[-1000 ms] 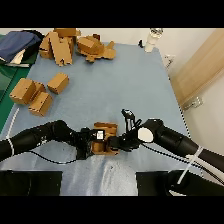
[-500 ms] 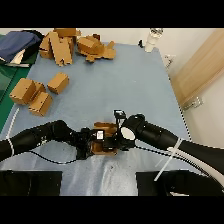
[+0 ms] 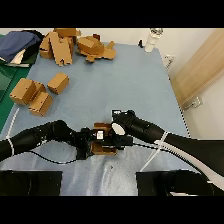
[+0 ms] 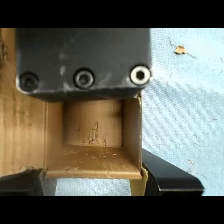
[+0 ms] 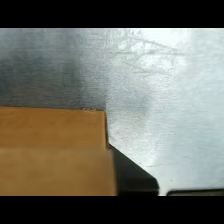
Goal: Fold the box.
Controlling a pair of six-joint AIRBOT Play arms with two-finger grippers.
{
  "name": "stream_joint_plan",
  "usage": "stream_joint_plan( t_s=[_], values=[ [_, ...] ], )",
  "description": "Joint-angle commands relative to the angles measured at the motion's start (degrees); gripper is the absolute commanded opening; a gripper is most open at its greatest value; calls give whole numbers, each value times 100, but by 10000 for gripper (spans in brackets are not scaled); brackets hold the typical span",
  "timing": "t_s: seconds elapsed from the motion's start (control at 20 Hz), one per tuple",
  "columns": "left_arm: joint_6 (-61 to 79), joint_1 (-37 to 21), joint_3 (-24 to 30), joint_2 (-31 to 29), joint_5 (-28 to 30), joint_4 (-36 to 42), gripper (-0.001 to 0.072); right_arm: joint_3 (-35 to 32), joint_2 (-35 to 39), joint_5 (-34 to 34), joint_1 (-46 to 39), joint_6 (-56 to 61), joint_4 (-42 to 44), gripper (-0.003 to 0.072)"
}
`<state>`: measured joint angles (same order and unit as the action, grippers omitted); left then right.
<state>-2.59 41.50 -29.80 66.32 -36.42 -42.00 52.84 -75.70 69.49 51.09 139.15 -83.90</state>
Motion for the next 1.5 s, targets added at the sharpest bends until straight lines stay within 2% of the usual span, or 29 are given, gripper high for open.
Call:
stream_joint_plan(
  t_s=[0.0,0.05,0.1,0.25,0.3,0.35,0.4,0.45,0.9,0.95,1.0,1.05,1.1,1.2,1.3,1.35,1.45],
  values=[
    [-2,-4,0,4,2,0,344,42,-55,433,7,140,-39,86],
    [-2,-4,0,4,2,0,344,42,-55,435,7,142,-39,69],
    [-2,-4,0,4,2,0,344,42,-55,433,7,142,-50,18],
    [0,-4,0,4,2,0,344,42,-52,417,7,138,-50,5],
    [-2,-4,0,4,2,0,344,42,-44,400,7,138,-50,48],
    [-2,-4,0,4,2,0,344,55,-33,380,4,138,-39,201],
    [-2,-4,0,4,2,0,344,96,-20,363,4,136,-35,324],
    [-2,-4,0,4,2,0,344,146,9,358,4,136,-35,350],
    [-2,-4,0,4,2,0,344,278,981,640,-7,369,-195,378],
    [-2,-4,0,4,2,0,344,278,1174,772,-7,455,-278,319],
    [-2,-4,0,4,2,0,344,273,1349,999,-7,514,-426,177],
    [-2,-4,0,4,2,0,344,254,1530,1294,-22,584,-693,4],
    [-2,-4,0,4,2,0,344,186,1672,1478,-96,595,-1010,4],
    [-2,-4,0,4,-4,0,344,-133,1843,1091,-590,328,-1108,3],
    [-2,-4,0,4,-2,0,344,-584,1849,-160,-1397,-599,-225,3],
    [-2,-7,0,4,0,0,344,-872,1845,-953,-1812,-1097,356,3],
    [-2,-7,-2,4,7,0,344,-1379,1725,-2096,-2603,-2269,1733,2]
  ],
)
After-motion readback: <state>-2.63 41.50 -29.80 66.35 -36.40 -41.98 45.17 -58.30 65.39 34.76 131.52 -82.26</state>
